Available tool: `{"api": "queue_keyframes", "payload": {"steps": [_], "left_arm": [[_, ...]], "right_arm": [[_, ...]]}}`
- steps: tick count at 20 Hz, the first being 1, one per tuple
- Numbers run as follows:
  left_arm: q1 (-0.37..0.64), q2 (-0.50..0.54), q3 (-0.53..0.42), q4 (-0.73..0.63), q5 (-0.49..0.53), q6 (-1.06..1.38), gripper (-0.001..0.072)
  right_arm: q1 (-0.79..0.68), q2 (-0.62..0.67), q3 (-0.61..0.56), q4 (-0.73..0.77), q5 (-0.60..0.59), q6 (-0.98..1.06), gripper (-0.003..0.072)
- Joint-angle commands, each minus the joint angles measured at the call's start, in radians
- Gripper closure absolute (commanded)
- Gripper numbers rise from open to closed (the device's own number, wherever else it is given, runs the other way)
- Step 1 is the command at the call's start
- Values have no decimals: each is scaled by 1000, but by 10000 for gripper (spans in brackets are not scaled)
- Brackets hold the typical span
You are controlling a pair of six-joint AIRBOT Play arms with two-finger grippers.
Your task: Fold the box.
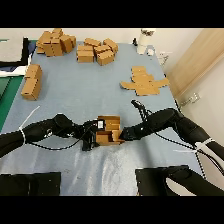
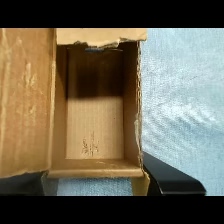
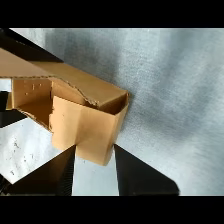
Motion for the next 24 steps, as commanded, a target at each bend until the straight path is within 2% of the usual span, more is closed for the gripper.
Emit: {"api": "queue_keyframes", "payload": {"steps": [1,5,8,10,13,17,21,24], "left_arm": [[0,0,1,0,0,0,189],[0,0,1,0,0,0,189],[0,0,1,0,0,0,189],[0,0,1,0,0,0,189],[0,0,1,0,0,0,189],[0,0,1,0,0,0,189],[0,0,1,0,0,0,189],[0,0,1,0,0,0,189]], "right_arm": [[2,-8,1,4,43,11,309],[49,-19,13,-35,74,95,313],[184,-20,56,-232,114,352,314],[287,-35,98,-401,98,557,314],[415,-103,182,-556,51,786,316],[542,-251,313,-735,-108,1030,324],[590,-374,410,-747,-169,1135,324],[590,-439,426,-742,-214,1148,324]]}}
